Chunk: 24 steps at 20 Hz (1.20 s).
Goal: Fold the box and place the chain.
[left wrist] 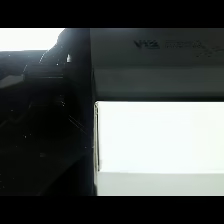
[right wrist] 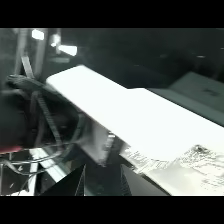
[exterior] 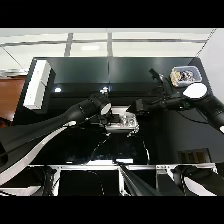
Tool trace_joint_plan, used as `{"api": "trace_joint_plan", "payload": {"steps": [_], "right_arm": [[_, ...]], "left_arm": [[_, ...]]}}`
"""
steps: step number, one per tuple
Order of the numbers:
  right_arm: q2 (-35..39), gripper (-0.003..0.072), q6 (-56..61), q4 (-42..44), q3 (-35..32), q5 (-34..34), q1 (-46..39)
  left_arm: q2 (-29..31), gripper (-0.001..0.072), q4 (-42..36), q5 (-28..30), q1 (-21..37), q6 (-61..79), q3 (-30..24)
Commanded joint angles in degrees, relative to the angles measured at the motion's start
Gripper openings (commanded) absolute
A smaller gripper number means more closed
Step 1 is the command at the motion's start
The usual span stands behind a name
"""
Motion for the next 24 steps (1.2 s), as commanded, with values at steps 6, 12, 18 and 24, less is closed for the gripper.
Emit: {"api": "trace_joint_plan", "payload": {"steps": [6, 12, 18, 24], "right_arm": [[10.5, 0.0273, -16.1, -12.0, -12.7, 2.2, -19.9], [9.0, 0.0720, -39.9, -11.5, -21.2, -16.7, -9.3], [1.0, 0.0720, -79.1, -5.1, -21.3, -20.7, -0.2], [-2.7, 0.0720, -89.0, -1.6, -21.3, -22.1, 0.0]], "left_arm": [[0.0, 0.0031, 0.0, 0.2, 0.0, 0.0, 0.0], [0.0, 0.0031, 0.2, 0.4, 0.0, 0.0, 0.0], [0.0, 0.0030, 0.0, 0.3, 0.0, 0.0, 0.0], [0.0, 0.0031, 0.0, 0.3, 0.0, 0.0, 0.0]]}}
